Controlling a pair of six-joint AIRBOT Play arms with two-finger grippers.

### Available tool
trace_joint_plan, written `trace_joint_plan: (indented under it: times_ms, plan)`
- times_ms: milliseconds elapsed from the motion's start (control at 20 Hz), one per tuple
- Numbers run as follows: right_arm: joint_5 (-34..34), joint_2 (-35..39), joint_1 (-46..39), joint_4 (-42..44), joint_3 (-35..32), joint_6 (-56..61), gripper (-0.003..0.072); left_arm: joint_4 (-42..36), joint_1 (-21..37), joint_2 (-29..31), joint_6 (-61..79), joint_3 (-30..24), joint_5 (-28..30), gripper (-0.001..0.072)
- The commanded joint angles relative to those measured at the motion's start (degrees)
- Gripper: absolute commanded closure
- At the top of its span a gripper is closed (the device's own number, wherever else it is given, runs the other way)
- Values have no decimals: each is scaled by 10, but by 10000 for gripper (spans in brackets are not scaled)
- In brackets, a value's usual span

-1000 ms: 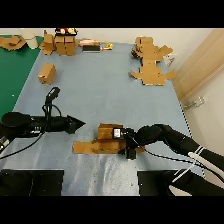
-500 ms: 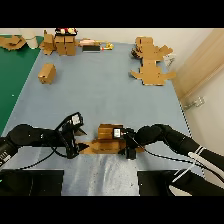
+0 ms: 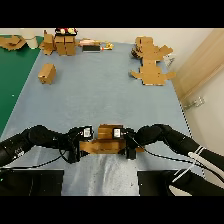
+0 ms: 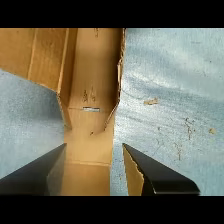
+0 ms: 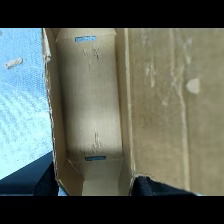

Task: Fold the box.

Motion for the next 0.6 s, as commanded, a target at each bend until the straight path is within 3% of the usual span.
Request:
trace_joint_plan:
  times_ms: [0, 350, 550]
  plan:
    - [0, 0, 0, 0, 0, 0, 185, -13, -2, -10, 9, 7, 3, 29]
    - [0, 0, 0, 0, 0, 0, 185, -18, -12, -10, 10, 7, 3, 27]
    - [0, 0, 0, 0, 0, 0, 185, -17, -40, -17, 9, 7, 33, 27]
